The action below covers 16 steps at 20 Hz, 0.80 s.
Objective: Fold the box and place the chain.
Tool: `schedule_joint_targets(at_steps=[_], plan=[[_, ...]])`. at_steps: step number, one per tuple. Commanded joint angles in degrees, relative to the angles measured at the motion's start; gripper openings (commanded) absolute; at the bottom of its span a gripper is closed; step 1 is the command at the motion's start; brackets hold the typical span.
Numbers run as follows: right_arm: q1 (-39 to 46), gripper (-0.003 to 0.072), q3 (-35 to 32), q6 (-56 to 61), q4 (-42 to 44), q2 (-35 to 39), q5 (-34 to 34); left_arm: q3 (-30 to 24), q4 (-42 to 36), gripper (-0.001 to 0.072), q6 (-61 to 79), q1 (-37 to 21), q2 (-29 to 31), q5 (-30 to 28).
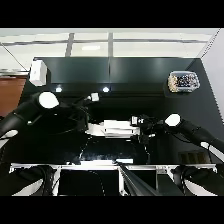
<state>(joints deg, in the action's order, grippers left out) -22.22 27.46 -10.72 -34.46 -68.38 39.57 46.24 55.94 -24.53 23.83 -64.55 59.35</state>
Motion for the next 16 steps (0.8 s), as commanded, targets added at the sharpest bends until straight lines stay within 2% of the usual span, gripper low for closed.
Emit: schedule_joint_targets(at_steps=[1, 2, 4, 6, 10, 11, 13, 16], plan=[[0.0, 0.0182, 0.0, -0.3, -0.1, 0.0, 0.1, -1.2, 0.1, 0.0024, -13.6, -1.1, 2.9, 12.7], [0.0, 0.0182, 0.0, -0.3, -0.1, 0.0, 0.1, -2.6, -3.4, 0.0024, -13.5, 0.0, 2.9, 13.7], [0.0, 0.0183, 0.0, -0.3, -0.1, 0.0, 0.1, -6.5, -11.8, 0.0025, -12.5, 3.9, 2.9, 10.1], [0.0, 0.0183, 0.0, -0.3, -0.1, 0.0, 0.0, -10.6, -21.3, 0.0026, -6.3, 7.3, 2.9, -0.6], [0.0, 0.0183, 0.0, -0.3, -0.1, 0.0, 0.0, -13.2, -39.7, 0.0027, 3.4, 7.0, 2.9, -23.7], [0.0, 0.0183, 0.0, -0.3, -0.1, 0.0, 0.0, -13.2, -42.6, 0.0028, 6.2, 6.4, 2.9, -28.3], [0.0, 0.0182, 0.0, -0.3, -0.1, 0.0, 0.0, -13.2, -44.7, 0.0027, 10.0, 5.6, 2.5, -33.7], [0.0, 0.0183, 0.0, -0.3, -0.1, 0.0, 0.0, -13.0, -44.4, 0.0027, 12.9, 5.7, -0.1, -34.9]])
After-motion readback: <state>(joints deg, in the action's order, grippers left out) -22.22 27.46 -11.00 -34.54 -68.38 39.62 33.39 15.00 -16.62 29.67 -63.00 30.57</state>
